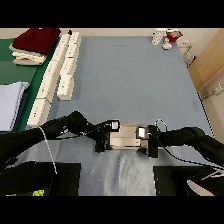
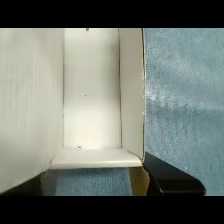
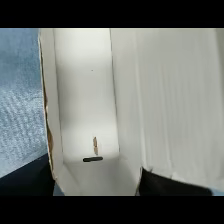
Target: Fold the box.
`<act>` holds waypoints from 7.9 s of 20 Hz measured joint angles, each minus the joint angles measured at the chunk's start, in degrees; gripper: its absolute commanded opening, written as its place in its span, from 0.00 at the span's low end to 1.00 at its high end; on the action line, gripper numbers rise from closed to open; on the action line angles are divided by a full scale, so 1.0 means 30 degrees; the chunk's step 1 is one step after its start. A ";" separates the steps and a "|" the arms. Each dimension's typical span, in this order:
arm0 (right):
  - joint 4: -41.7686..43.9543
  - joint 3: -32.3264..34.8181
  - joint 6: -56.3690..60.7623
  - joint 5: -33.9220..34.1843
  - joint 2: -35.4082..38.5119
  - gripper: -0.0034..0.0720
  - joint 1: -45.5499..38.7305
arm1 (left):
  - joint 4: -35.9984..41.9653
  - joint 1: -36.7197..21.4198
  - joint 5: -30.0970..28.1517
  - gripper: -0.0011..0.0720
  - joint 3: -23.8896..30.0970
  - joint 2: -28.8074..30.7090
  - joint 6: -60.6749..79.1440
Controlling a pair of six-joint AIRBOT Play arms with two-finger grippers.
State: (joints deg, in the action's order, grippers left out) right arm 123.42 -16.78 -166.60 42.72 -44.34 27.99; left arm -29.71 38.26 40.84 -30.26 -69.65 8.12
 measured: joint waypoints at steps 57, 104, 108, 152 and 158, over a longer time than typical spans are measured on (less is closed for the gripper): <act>0.0270 -0.5712 2.4669 -0.0211 -0.2790 0.10 0.0036 | -0.0015 0.0000 -0.0080 0.50 0.0000 0.0000 0.0066; -0.6339 -0.2127 0.8925 0.4510 0.2280 0.98 0.1035 | -0.0015 0.0000 -0.0080 0.50 0.0000 0.0000 0.0066; -0.5683 -0.1967 0.7774 0.3723 0.1923 0.35 0.1035 | -0.0015 0.0000 -0.0087 0.50 0.0000 0.0000 0.0066; -1.0316 -0.4962 2.7460 0.9996 0.0488 0.05 -0.8196 | -0.0015 0.0000 -0.0087 0.50 0.0000 0.0000 0.0080; -0.4167 -0.4816 2.5004 1.1832 -0.2375 0.05 -1.6211 | -0.0015 0.0000 -0.0080 0.50 0.0000 0.0000 0.0073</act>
State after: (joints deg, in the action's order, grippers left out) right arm 110.91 -31.22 -91.59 78.22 -51.46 -20.64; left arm -29.76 38.26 40.60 -30.26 -69.65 8.34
